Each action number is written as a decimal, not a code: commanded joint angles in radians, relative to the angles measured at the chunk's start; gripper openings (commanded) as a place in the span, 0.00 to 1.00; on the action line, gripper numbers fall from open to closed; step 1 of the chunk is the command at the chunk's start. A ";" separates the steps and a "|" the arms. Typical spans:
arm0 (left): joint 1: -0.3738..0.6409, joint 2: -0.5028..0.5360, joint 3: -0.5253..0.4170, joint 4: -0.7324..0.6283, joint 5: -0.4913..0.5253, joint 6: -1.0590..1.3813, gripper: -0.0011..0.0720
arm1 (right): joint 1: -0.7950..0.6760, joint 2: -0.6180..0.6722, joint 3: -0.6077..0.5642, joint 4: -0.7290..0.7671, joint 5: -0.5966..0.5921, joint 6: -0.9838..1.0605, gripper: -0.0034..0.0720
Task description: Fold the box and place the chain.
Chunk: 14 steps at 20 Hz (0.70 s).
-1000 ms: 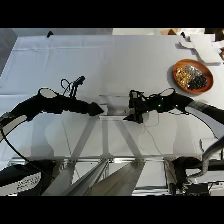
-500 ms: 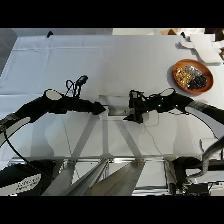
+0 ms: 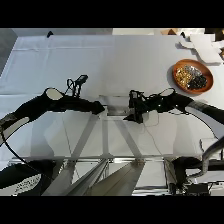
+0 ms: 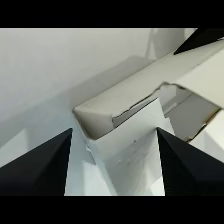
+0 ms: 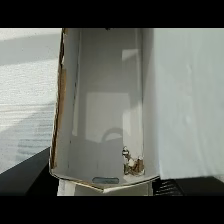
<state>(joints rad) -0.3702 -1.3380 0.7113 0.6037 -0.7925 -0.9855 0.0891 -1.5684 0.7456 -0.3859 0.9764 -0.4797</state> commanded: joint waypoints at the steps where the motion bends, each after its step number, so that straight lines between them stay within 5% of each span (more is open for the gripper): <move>1: -0.025 0.002 0.009 0.049 -0.002 -0.066 0.80 | 0.000 0.001 0.000 0.000 0.000 0.000 0.72; 6: -0.080 0.001 0.056 0.084 0.019 -0.080 0.79 | 0.000 0.001 0.000 0.000 0.000 0.000 0.72; 14: -0.153 0.001 0.058 0.348 0.114 -0.318 0.76 | 0.000 0.001 0.000 0.000 0.000 0.000 0.72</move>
<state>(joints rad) -0.5022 -1.3365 0.7677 0.8379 -0.7094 -1.2133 0.0891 -1.5684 0.7456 -0.3859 0.9764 -0.4793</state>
